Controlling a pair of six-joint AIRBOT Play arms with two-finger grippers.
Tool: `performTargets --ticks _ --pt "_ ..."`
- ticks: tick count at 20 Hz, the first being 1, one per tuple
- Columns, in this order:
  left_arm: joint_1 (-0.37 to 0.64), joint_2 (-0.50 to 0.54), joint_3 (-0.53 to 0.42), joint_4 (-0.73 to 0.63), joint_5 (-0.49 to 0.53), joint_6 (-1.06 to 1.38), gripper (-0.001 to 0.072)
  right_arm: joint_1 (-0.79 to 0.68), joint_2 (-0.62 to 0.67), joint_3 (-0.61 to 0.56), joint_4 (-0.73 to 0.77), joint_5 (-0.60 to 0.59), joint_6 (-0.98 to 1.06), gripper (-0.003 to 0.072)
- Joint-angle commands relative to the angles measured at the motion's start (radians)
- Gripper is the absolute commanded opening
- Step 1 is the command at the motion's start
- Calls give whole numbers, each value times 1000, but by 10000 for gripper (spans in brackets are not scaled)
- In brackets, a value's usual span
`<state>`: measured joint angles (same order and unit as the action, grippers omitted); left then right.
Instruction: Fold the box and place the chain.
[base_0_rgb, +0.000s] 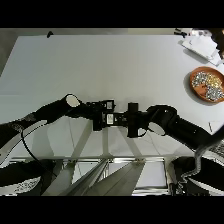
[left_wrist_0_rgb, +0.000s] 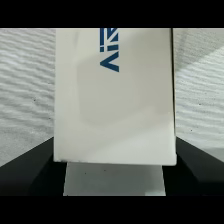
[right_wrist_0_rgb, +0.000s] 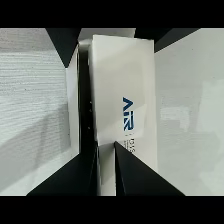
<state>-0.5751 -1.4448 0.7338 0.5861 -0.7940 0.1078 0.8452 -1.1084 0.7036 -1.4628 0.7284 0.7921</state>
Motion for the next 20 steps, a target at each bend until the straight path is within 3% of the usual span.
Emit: performTargets --ticks 1,5,8,12,16,18,19,20 --pt "0 0 0 -2 5 -4 453 23 -1 -24 1 16 19 76" --pt "0 0 0 -2 5 -4 453 22 27 -24 3 -16 19 86" --pt "0 0 0 -2 5 -4 453 22 61 -24 3 -84 20 205" --pt "0 0 0 -2 5 -3 453 22 89 -24 3 -120 20 275" --pt "0 0 0 -2 5 -4 453 22 107 -24 5 -129 105 282" --pt "0 0 0 -2 5 -3 453 19 120 -24 4 -126 168 273" --pt "0 0 0 -2 5 -4 453 19 125 -24 4 -116 190 204" --pt "0 0 0 -2 5 -4 453 14 127 -24 5 -103 205 24"
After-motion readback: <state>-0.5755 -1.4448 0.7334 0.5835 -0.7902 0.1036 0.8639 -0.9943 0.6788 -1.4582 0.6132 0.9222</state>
